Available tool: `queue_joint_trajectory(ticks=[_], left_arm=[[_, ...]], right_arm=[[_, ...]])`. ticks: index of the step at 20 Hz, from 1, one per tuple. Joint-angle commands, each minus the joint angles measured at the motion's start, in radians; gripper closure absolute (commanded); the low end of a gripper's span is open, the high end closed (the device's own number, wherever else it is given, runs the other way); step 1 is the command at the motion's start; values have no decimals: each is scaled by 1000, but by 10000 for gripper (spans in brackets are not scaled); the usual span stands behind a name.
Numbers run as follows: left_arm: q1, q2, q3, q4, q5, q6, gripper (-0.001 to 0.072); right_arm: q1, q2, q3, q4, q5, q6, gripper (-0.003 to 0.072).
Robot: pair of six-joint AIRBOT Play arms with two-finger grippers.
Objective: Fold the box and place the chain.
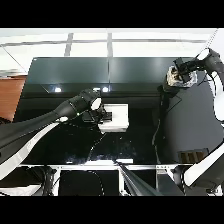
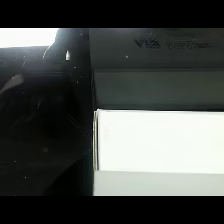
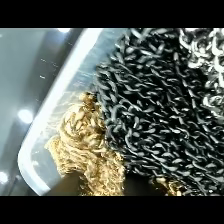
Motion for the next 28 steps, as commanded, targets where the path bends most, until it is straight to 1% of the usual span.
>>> queue_joint_trajectory(ticks=[1,4,7,9,13,16,17,18,20,21,22,24,25,26,28], left_arm=[[0,1,0,0,-3,-1,684],[0,1,0,0,-3,-1,684],[0,1,0,0,-2,-1,685],[0,1,0,0,-2,-1,685],[0,1,0,0,-2,-1,685],[0,1,0,0,-2,-1,685],[0,1,0,0,-2,-1,685],[0,1,0,0,-2,-1,685],[0,1,0,0,-2,-1,685],[0,1,0,0,-2,-1,684],[0,1,0,0,-2,-1,684],[0,1,0,0,-3,-1,685],[0,1,0,0,-3,-1,684],[0,1,0,0,-3,-1,685],[0,1,0,0,-2,-1,685]], right_arm=[[-7,-2,1,33,21,-137,671],[-19,71,1,35,54,-312,672],[-27,219,1,35,105,-517,673],[-27,338,1,35,131,-607,672],[-27,571,1,40,113,-674,673],[-26,711,1,85,114,-715,673],[-26,755,1,109,142,-727,673],[-26,792,1,132,196,-748,673],[-14,855,-5,148,338,-802,672],[6,891,-29,144,368,-809,672],[30,930,-72,144,375,-809,672],[80,990,-174,147,431,-810,672],[113,1018,-242,155,470,-810,672],[149,1044,-319,180,481,-809,672],[221,1071,-454,253,478,-810,672]])
